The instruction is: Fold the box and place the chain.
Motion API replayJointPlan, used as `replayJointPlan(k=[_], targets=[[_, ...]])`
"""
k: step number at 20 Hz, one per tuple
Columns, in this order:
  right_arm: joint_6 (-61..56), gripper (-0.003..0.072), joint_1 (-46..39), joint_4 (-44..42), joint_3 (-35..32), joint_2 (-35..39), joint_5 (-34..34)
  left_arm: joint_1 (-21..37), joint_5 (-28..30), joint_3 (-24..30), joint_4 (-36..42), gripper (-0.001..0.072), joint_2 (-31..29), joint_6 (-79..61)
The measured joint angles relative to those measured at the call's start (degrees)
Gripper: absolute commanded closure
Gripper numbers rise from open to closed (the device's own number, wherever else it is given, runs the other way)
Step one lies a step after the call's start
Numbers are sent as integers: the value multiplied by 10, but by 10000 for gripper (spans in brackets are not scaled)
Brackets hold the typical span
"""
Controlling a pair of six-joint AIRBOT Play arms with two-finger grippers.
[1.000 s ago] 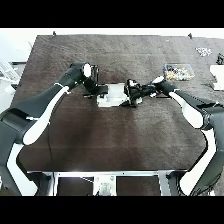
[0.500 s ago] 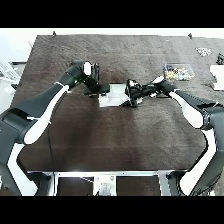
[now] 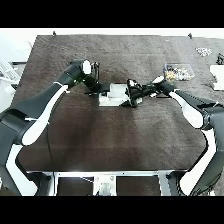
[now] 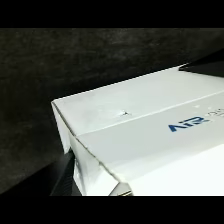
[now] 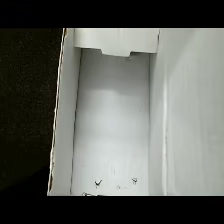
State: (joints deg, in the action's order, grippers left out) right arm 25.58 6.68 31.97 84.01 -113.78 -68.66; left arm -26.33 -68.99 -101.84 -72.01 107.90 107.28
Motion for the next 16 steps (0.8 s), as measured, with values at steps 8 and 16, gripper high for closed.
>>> replayJointPlan(k=[8, 16], targets=[[0, 119, 0, 0, 0, 0, 0, 36, 39, 50, 30, 273, -1, -38], [0, 119, 0, 1, 0, 0, 0, 31, 49, 59, 58, 273, -1, -50]])
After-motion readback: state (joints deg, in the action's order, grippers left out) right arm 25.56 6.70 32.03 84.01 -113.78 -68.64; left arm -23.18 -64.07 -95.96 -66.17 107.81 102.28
